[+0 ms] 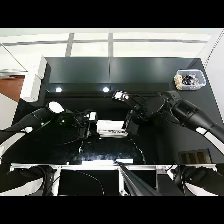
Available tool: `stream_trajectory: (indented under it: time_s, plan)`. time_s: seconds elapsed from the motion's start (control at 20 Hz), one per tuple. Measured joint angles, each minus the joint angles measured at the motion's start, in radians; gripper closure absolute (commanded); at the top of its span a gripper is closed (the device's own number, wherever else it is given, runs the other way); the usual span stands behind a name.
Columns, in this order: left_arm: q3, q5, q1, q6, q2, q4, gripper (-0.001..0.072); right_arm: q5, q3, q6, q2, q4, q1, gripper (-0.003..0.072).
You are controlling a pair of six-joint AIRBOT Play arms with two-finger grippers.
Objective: Fold the box and place the chain.
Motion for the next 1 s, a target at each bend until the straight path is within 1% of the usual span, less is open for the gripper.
stream_trajectory:
  time_s: [0.6,0.65,0.7,1.0]
  plan:
    - [0.0,0.0,0.0,-0.002,0.0,0.0,0.0313,0.025,-0.017,0.011,0.0,-0.037,0.04,0.0421]
    - [0.0,0.0,0.0,-0.002,0.0,0.0,0.0313,0.026,-0.017,0.011,0.0,-0.037,0.04,0.0395]
    - [0.0,0.0,0.0,-0.001,0.0,0.0,0.0313,0.026,-0.017,0.013,0.0,-0.036,0.041,0.0276]
    - [0.0,0.0,0.0,-0.002,0.0,0.0,0.0313,0.036,-0.018,0.024,-0.001,-0.037,0.042,0.0266]
